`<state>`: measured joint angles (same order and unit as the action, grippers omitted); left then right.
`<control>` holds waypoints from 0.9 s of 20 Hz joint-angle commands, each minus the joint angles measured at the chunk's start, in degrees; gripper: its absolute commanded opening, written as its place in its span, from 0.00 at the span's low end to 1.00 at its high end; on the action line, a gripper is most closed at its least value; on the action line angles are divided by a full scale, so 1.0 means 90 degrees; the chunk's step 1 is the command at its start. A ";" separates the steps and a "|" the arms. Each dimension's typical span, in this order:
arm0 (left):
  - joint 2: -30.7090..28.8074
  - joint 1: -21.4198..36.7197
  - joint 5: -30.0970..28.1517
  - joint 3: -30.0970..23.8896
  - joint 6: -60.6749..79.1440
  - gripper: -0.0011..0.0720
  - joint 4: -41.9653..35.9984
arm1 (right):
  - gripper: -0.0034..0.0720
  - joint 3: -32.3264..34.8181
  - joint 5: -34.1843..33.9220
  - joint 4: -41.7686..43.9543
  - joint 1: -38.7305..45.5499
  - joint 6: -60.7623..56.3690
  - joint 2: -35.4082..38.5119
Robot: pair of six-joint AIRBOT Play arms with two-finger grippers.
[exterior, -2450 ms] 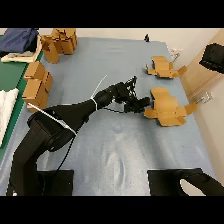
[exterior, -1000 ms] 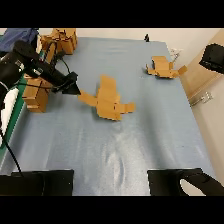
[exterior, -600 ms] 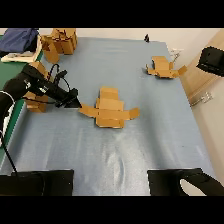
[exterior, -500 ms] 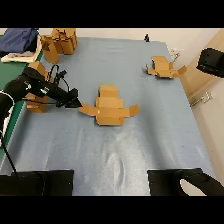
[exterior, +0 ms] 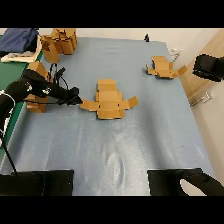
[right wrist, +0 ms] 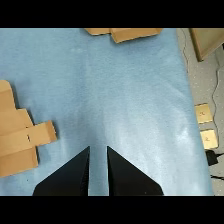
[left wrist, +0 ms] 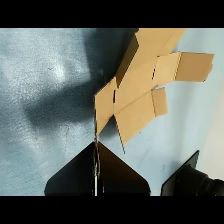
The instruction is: Fold the box.
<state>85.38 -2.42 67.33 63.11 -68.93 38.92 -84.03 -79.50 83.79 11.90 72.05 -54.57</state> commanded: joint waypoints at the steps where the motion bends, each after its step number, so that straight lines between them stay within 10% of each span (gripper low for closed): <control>1: 0.0092 0.0000 0.0097 -0.0005 0.0282 0.04 0.0007 | 0.28 0.0015 0.0012 0.0005 -0.0002 0.0000 0.0000; 16: 0.0192 0.0002 -0.0036 0.0005 0.0731 0.05 0.0202 | 0.28 0.0049 -0.0012 0.0121 -0.0002 0.0000 0.0000; 17: 0.0192 0.0002 -0.0036 0.0010 0.0736 0.11 0.0204 | 0.28 0.0049 -0.0022 0.0121 -0.0002 0.0000 0.0000; 18: 0.0192 0.0002 -0.0046 0.0010 0.0731 0.39 0.0202 | 0.28 0.0049 -0.0022 0.0121 -0.0002 0.0000 0.0000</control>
<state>87.07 -2.42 67.20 63.11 -62.50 40.53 -83.68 -79.64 84.55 11.90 72.05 -54.57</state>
